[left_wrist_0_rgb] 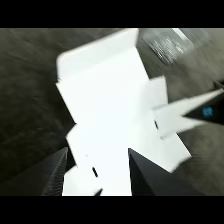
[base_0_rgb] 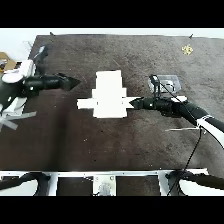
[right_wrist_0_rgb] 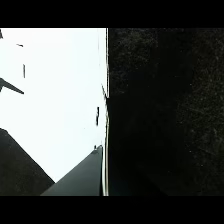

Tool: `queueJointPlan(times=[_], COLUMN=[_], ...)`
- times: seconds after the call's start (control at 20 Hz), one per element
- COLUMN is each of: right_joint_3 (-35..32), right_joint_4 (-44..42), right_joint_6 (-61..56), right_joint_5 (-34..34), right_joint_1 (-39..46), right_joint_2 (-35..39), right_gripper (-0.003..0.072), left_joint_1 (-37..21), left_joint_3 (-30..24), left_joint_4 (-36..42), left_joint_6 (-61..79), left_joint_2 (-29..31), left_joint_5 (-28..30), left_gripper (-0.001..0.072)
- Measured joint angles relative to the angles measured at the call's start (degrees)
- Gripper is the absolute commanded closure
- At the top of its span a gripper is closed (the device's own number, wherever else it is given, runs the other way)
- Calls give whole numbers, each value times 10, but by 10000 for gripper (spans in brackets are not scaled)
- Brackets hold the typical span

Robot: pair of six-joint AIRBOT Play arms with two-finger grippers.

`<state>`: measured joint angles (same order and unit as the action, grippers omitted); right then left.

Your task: Fold the box and place the chain.

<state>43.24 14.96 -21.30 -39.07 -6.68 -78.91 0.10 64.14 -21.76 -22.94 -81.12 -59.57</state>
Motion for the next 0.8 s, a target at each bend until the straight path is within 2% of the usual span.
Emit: queueJointPlan(times=[0.2, 0.4, 0.55, 0.8], right_joint_3=[0, 0, 0, 0], right_joint_4=[2, 3, 7, 16], right_joint_6=[6, 14, 19, 22], right_joint_5=[3, 5, 5, 6], right_joint_1=[0, 0, 0, -1], right_joint_2=[0, 0, 0, 0], right_gripper=[686, 686, 686, 685], left_joint_1=[4, 31, 55, 70], left_joint_3=[196, 333, 397, 432], left_joint_4=[-63, -96, -101, -55], left_joint_6=[-83, -132, -144, -132], left_joint_2=[-172, -298, -363, -413], left_joint_5=[-143, -228, -257, -276], left_gripper=[294, 294, 294, 294])
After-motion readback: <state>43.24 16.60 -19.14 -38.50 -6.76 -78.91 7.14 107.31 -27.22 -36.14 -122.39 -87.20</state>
